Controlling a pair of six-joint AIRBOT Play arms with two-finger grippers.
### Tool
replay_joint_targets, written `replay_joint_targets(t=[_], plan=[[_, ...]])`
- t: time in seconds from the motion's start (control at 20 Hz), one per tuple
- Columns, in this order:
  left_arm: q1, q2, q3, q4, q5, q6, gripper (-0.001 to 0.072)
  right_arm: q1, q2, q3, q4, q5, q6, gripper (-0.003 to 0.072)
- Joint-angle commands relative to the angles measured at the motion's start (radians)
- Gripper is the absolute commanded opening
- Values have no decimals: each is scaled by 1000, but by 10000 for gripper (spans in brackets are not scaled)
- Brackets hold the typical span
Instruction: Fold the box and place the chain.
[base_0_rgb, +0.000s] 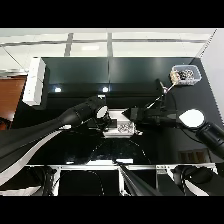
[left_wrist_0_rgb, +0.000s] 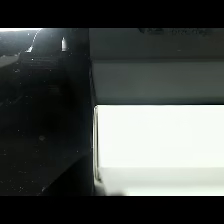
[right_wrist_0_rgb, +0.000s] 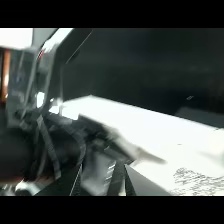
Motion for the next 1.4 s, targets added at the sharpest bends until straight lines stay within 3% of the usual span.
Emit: replay_joint_targets(t=[0.0,0.2,0.3,0.4,0.6,0.85,1.1,1.15,1.25,1.35], plan=[[1,0,0,0,0,0,31,-140,2,0,-99,42,1,312],[1,0,0,0,0,0,31,-365,-1,0,-442,-23,56,312],[1,0,0,0,0,0,31,-437,-13,-1,-679,-80,234,314],[1,0,0,0,0,0,31,-489,-59,0,-788,-117,387,711],[1,0,0,0,0,0,31,-562,-241,106,-745,-160,390,710],[1,0,0,0,0,0,31,-573,-586,471,-746,48,389,709],[1,0,0,0,0,0,31,-574,-813,688,-745,175,390,707],[1,0,0,0,0,0,31,-576,-827,703,-745,159,390,689],[1,0,0,0,0,0,31,-583,-830,708,-744,113,395,467],[1,0,0,0,0,0,31,-593,-829,713,-747,129,394,168]])
